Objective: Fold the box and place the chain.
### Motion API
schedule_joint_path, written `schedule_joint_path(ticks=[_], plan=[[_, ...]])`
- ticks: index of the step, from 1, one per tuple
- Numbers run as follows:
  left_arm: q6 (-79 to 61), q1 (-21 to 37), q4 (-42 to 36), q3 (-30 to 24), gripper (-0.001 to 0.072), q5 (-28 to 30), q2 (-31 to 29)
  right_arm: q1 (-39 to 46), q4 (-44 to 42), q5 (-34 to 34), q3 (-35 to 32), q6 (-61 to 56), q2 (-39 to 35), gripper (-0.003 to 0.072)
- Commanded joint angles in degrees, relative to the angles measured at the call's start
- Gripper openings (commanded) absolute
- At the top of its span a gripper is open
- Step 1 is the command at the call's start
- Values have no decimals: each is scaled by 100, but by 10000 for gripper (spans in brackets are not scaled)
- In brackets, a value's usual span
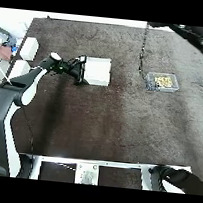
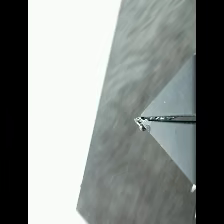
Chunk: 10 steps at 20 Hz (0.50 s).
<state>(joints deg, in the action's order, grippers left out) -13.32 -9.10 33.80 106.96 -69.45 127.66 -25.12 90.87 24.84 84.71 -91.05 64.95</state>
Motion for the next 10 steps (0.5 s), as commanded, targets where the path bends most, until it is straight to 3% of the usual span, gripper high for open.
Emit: schedule_joint_path(ticks=[1, 6, 10], plan=[[0, 4, 0, 7, 73, 2, -4, -498, -15, -680, 2, -26, 433, 7], [0, 4, 0, 7, 73, 0, -4, -778, -358, -1360, 2, -22, 1292, 7], [0, 4, 0, 7, 73, 2, -4, -866, -916, -1471, 2, -22, 1864, 7]])
